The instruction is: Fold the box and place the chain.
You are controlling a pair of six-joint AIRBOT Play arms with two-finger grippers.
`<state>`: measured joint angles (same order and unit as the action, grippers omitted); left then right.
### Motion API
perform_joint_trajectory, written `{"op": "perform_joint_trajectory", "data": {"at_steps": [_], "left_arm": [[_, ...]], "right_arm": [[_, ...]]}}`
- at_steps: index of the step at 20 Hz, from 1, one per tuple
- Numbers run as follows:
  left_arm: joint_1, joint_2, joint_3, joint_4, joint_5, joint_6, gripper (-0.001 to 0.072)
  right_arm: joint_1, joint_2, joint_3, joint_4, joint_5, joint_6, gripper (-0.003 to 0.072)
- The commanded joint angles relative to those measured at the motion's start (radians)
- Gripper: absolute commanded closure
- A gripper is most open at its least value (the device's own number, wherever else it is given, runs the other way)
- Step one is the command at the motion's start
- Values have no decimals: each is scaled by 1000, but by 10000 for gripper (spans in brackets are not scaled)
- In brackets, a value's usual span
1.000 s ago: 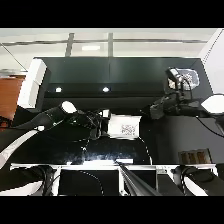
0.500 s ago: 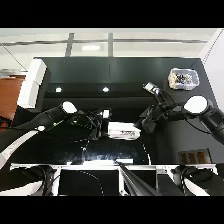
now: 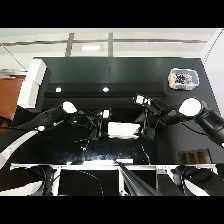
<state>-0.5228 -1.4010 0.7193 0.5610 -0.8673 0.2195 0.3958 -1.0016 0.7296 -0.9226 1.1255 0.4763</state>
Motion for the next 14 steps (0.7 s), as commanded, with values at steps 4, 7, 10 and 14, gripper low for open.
{"op": "perform_joint_trajectory", "data": {"at_steps": [4,7,10,14], "left_arm": [[-1,-1,0,0,0,0,181],[-1,-1,0,0,0,0,181],[-1,-1,0,0,0,0,181],[-1,-1,0,0,0,0,181]], "right_arm": [[11,-1,-10,-21,-39,-68,-21],[11,-3,-14,-20,-46,-69,151],[12,-3,-42,-21,-61,-116,153],[11,-3,-49,-21,-105,-122,329]]}}
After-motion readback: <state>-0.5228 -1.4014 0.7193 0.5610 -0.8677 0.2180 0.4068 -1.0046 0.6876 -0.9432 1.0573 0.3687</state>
